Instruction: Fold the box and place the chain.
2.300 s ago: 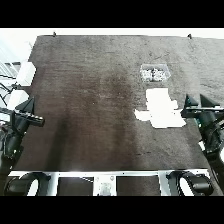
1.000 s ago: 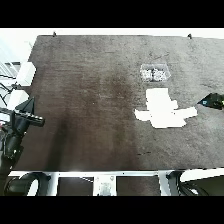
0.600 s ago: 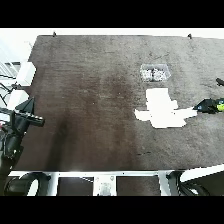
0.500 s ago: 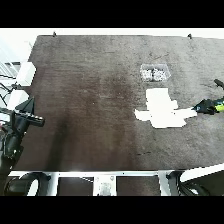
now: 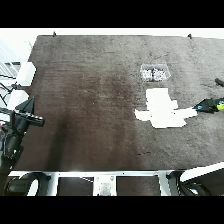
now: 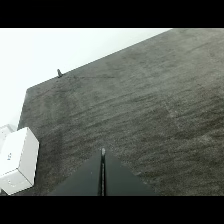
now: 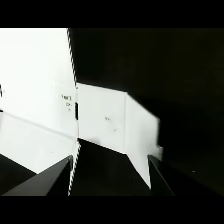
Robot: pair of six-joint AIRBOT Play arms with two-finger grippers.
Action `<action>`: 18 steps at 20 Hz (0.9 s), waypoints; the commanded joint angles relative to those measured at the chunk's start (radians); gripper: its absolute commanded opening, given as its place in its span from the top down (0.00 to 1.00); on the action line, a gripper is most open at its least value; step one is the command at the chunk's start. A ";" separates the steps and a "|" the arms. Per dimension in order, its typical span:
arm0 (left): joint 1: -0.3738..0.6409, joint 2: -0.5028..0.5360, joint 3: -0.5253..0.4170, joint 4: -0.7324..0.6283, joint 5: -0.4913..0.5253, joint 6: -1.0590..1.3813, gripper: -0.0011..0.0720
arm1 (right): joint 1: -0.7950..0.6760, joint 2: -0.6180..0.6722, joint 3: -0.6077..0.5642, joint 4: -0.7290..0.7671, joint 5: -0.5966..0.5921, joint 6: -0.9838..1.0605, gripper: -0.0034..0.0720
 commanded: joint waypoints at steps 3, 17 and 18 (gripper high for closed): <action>0.000 0.000 0.000 0.000 0.000 0.000 0.96 | -0.042 0.010 0.112 0.037 -0.002 0.011 0.22; 0.000 0.000 0.000 0.000 0.000 0.000 0.96 | -0.031 -0.104 -0.060 0.119 0.006 -0.014 0.22; 0.000 0.000 0.000 0.000 0.000 0.000 0.96 | -0.027 -0.104 -0.080 0.138 0.008 -0.028 0.28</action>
